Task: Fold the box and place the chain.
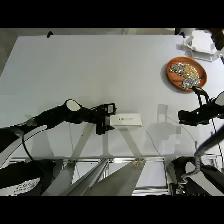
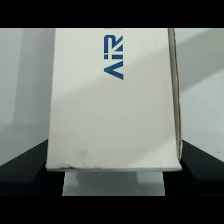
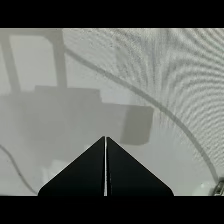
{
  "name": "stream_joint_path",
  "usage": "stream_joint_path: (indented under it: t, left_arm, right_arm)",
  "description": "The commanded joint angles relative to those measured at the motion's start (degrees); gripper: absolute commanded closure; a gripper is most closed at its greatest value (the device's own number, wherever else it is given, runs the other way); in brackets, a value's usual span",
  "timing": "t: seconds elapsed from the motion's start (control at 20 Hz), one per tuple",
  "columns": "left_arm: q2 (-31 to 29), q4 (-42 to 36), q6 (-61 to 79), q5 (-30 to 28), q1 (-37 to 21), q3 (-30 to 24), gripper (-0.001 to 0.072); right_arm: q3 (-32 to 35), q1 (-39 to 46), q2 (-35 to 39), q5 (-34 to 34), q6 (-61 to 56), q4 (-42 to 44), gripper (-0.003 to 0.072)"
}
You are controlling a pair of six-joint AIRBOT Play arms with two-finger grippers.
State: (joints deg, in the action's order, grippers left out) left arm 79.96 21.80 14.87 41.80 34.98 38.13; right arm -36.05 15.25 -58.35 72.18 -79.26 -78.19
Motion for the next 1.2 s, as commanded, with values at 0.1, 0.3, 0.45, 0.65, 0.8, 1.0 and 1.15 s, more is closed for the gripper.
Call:
stream_joint_path:
  t: [0.1,0.3,0.45,0.65,0.8,1.0,1.15]
  left_arm:
    - [-11.2,-0.5,-2.8,-7.5,-0.1,0.1,0.0703]
    - [-21.5,-0.3,-11.4,-18.5,-1.2,0.1,0.0703]
    - [-28.0,-0.3,-16.4,-20.6,-6.0,0.1,0.0704]
    - [-33.6,3.5,-30.7,-20.0,-17.7,0.1,0.0704]
    - [-35.6,13.9,-41.7,-15.0,-27.5,0.1,0.0704]
    - [-35.9,28.6,-52.8,-2.2,-40.0,0.1,0.0705]
    - [-35.8,36.0,-59.6,4.9,-47.6,0.1,0.0704]
  right_arm:
    - [0.0,0.0,0.0,-1.1,0.3,1.2,0.0680]
    - [0.0,0.0,0.0,-1.1,0.3,2.2,0.0680]
    - [0.0,0.0,0.0,-1.3,0.3,2.2,0.0680]
    - [0.0,0.0,0.0,-1.3,0.3,2.4,0.0680]
    - [0.0,0.0,0.0,-1.5,0.3,2.7,0.0680]
    - [0.0,0.0,0.0,-2.3,1.8,4.1,0.0680]
    - [0.0,0.0,0.0,-2.3,1.8,4.1,0.0680]
